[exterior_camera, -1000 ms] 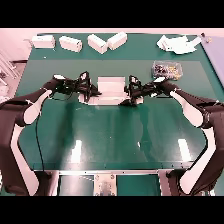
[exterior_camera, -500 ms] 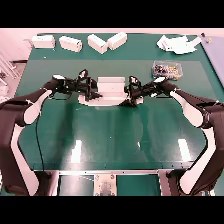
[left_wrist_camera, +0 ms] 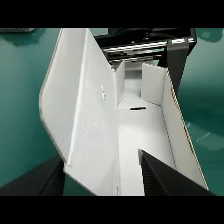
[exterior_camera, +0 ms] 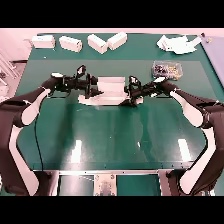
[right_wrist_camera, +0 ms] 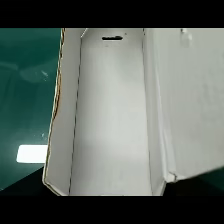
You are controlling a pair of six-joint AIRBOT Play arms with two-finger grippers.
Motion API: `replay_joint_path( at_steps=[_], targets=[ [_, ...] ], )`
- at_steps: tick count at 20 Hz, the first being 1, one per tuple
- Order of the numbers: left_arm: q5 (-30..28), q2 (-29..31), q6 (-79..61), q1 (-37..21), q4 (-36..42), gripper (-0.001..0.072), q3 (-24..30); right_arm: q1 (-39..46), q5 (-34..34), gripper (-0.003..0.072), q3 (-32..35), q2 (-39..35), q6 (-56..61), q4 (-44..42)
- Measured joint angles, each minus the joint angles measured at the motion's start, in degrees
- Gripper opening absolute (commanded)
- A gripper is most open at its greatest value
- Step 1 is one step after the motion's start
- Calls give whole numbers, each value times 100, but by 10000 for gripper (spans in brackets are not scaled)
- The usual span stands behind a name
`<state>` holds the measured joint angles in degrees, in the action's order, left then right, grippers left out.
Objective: Fold the box and place the chain.
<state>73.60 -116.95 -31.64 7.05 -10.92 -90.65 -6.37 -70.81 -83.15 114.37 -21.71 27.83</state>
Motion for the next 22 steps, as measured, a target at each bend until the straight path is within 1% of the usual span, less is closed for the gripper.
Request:
replay_joint_path(
  at_steps=[3,5,7,8,9,10,13,16,17,19,22],
  targets=[
    [125,142,262,-197,-197,510,0,0,0,581,0,0,2,0],
    [374,199,417,-402,-243,509,0,2,0,581,0,0,2,0],
    [748,249,522,-612,-254,506,-2,0,0,581,0,0,4,0],
    [940,260,581,-706,-258,375,-2,0,0,581,0,0,4,0],
    [1141,273,656,-793,-264,125,-2,0,0,581,0,0,4,0],
    [1340,284,745,-850,-264,27,-2,0,0,581,0,0,4,0],
    [1893,295,992,-839,-256,21,-2,0,0,581,0,0,4,0],
    [2052,299,1294,-623,-236,21,-2,2,0,581,0,0,4,2],
    [2033,299,1392,-540,-223,20,-2,2,0,581,0,0,4,0],
    [1808,302,1606,-367,-214,20,-2,0,0,581,0,0,4,0],
    [1314,302,1838,-160,-205,20,-2,2,0,581,0,0,4,0]
  ],
)
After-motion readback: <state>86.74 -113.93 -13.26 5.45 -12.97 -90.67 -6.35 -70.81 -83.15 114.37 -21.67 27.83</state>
